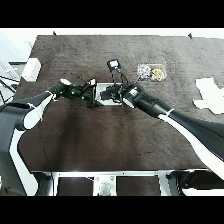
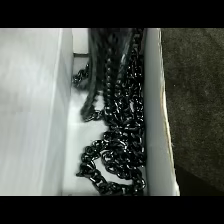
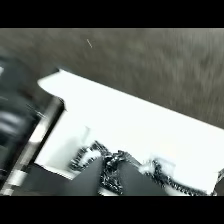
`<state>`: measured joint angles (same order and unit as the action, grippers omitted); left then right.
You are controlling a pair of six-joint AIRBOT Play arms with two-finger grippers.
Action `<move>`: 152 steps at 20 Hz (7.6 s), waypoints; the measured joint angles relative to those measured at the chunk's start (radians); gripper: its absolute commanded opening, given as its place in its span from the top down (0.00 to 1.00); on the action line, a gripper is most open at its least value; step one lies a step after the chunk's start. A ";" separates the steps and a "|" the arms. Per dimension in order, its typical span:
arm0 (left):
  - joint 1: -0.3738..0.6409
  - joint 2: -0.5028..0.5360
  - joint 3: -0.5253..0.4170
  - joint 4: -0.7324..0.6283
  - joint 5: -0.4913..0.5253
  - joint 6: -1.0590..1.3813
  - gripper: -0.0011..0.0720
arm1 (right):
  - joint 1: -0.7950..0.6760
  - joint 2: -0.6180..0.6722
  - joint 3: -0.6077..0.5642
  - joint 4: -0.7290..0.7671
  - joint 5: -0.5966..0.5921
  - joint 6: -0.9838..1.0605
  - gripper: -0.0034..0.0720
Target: Fold the box and place the chain.
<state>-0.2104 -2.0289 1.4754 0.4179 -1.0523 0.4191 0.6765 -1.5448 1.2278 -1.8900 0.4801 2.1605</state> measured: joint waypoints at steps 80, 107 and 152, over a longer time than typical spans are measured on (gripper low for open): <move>0.000 0.000 0.000 -0.004 -0.006 0.000 0.53 | -0.027 0.014 0.100 0.116 0.124 0.004 0.26; -0.001 0.000 0.000 -0.004 -0.004 0.000 0.53 | -0.496 -0.311 0.222 0.494 -0.109 -0.264 0.43; 0.000 0.000 0.000 -0.004 -0.004 0.000 0.53 | -0.101 0.201 -0.122 0.271 -0.134 -0.314 0.95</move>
<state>-0.2108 -2.0289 1.4750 0.4141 -1.0565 0.4194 0.5751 -1.3441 1.1061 -1.6188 0.3462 1.8462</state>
